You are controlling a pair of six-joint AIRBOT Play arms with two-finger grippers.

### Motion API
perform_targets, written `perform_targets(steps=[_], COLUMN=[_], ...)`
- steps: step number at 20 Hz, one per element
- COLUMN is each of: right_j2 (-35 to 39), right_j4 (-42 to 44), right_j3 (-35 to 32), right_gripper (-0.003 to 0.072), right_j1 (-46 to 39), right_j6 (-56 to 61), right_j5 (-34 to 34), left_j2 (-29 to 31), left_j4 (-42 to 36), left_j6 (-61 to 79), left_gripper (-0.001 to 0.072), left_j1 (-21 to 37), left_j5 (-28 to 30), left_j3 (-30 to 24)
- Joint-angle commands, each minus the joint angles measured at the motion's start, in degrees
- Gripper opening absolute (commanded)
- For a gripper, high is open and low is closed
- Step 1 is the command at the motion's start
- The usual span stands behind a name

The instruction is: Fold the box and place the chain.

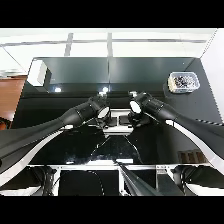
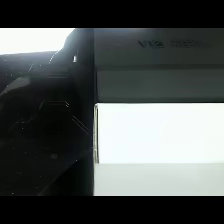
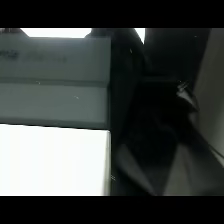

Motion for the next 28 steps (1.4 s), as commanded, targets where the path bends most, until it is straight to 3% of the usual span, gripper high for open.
perform_targets(steps=[1,4,7,11,12,15,16,19,25,28], right_j2=[1.2,6.3,17.4,27.1,27.0,26.0,24.3,15.1,-13.5,-21.7], right_j4=[0.5,-0.6,-7.1,-35.2,-39.9,-38.0,-34.1,-21.4,-3.5,-4.2], right_j3=[0.3,1.8,2.2,2.1,2.0,-1.1,-1.7,0.7,29.5,38.1], right_gripper=[0.0377,0.0371,0.0371,0.0371,0.0371,0.0405,0.0619,0.0623,0.0623,0.0623], right_j1=[0.0,0.0,-0.7,-7.6,-11.2,-24.6,-29.2,-39.8,-49.0,-49.7], right_j6=[0.2,-5.2,-7.3,-7.3,-7.6,-8.8,-8.8,-8.9,-12.3,-13.7], right_j5=[0.3,5.5,7.5,6.8,4.4,-14.1,-18.8,-24.8,-4.8,1.5], left_j2=[0.0,0.0,0.0,0.0,0.0,0.0,0.0,0.0,0.0,0.0], left_j4=[0.0,0.0,0.0,0.0,0.0,0.0,0.0,0.0,0.0,0.0], left_j6=[-0.1,-0.1,-0.1,-0.1,-0.1,-0.1,-0.1,-0.1,-0.1,-0.1], left_gripper=[0.0024,0.0024,0.0024,0.0024,0.0024,0.0024,0.0024,0.0024,0.0024,0.0024], left_j1=[0.1,0.1,0.1,0.1,0.1,0.1,0.1,0.1,0.1,0.1], left_j5=[0.3,1.3,1.2,1.2,1.2,1.2,1.2,1.2,1.2,1.2], left_j3=[0.0,0.0,0.0,0.0,0.0,0.0,0.0,0.0,0.0,0.0])
